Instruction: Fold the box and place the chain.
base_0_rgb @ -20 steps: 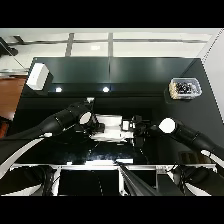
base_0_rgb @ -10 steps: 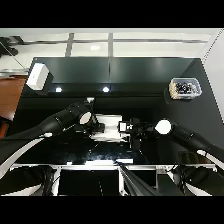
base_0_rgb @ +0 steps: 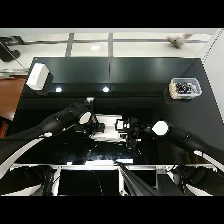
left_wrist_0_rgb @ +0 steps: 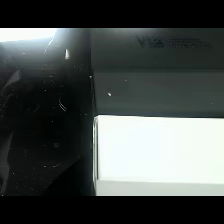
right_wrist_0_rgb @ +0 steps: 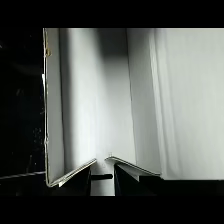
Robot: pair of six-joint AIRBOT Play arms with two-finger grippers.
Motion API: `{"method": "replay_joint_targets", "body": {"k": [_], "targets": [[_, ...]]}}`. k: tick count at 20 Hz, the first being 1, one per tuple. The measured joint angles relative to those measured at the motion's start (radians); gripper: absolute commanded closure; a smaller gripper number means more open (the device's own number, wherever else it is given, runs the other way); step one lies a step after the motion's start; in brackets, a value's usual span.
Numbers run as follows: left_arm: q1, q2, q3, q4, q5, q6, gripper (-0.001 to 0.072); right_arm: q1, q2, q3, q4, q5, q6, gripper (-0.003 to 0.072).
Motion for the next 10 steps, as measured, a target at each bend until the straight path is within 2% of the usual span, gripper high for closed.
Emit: {"method": "replay_joint_targets", "body": {"k": [3, 4, 5, 6, 7, 8, 9, 10], "targets": [[0.0, 0.0, -0.001, -0.002, 0.001, 0.0, 0.0683, 0.007, -0.013, 0.0, 0.032, -0.021, 0.0, 0.0516], [0.0, 0.0, -0.001, -0.002, 0.002, 0.0, 0.0683, 0.007, -0.014, 0.0, 0.039, -0.026, 0.001, 0.0486], [0.0, 0.0, -0.001, -0.003, 0.002, -0.001, 0.0683, 0.008, -0.017, 0.0, 0.047, -0.034, 0.001, 0.0339], [0.0, 0.0, -0.001, -0.003, 0.002, -0.003, 0.0683, 0.009, -0.018, 0.0, 0.051, -0.039, 0.001, 0.0313], [0.0, 0.0, -0.001, -0.005, 0.003, -0.003, 0.0683, 0.009, -0.019, 0.0, 0.055, -0.042, 0.001, 0.0331], [0.0, 0.0, -0.001, -0.005, 0.003, -0.003, 0.0682, 0.009, -0.019, 0.0, 0.057, -0.045, 0.001, 0.0412], [0.0, 0.0, -0.001, -0.005, 0.003, -0.003, 0.0683, 0.009, -0.02, 0.0, 0.059, -0.051, 0.001, 0.0408], [0.0, 0.0, -0.001, -0.005, 0.003, -0.003, 0.0682, 0.009, -0.02, 0.0, 0.06, -0.053, 0.001, 0.0335]]}}
